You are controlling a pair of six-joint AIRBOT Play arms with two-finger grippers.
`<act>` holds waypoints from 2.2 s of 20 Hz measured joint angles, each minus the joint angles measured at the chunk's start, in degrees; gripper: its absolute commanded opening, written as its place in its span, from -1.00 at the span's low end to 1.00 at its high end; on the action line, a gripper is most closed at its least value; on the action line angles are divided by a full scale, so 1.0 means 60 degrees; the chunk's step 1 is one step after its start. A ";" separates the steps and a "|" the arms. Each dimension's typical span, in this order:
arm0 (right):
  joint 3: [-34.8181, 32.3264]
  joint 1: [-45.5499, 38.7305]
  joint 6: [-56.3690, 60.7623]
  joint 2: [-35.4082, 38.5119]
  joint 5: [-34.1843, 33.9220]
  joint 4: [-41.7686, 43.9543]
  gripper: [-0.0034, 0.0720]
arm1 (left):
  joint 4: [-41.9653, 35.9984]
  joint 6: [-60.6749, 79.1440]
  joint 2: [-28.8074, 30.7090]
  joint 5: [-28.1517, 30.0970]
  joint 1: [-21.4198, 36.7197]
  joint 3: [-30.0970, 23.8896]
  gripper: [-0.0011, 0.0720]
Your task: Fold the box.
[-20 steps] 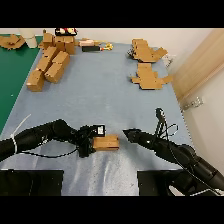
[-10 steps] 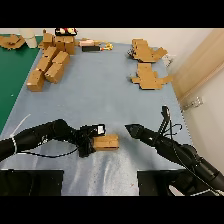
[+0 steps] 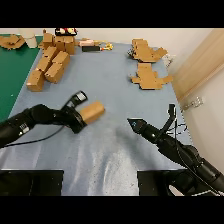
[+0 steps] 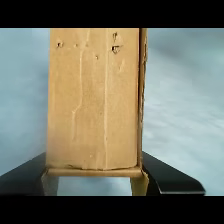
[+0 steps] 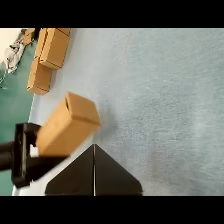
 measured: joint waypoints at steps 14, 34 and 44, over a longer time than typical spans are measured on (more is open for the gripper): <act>0.0000 0.0000 0.0062 0.0004 0.0044 0.0000 -0.91 | 0.0812 -0.1938 -0.3530 0.0568 0.5475 0.2412 0.23; 0.0000 0.0000 0.0113 0.0004 0.0080 0.0000 -0.91 | 0.0856 -0.2586 -0.5603 -0.1636 0.6196 0.5781 0.93; 0.0022 0.0000 0.0117 -0.0157 -0.0444 0.0000 -0.91 | 0.0860 -0.2878 -0.4430 -0.4007 0.6360 0.6696 -0.94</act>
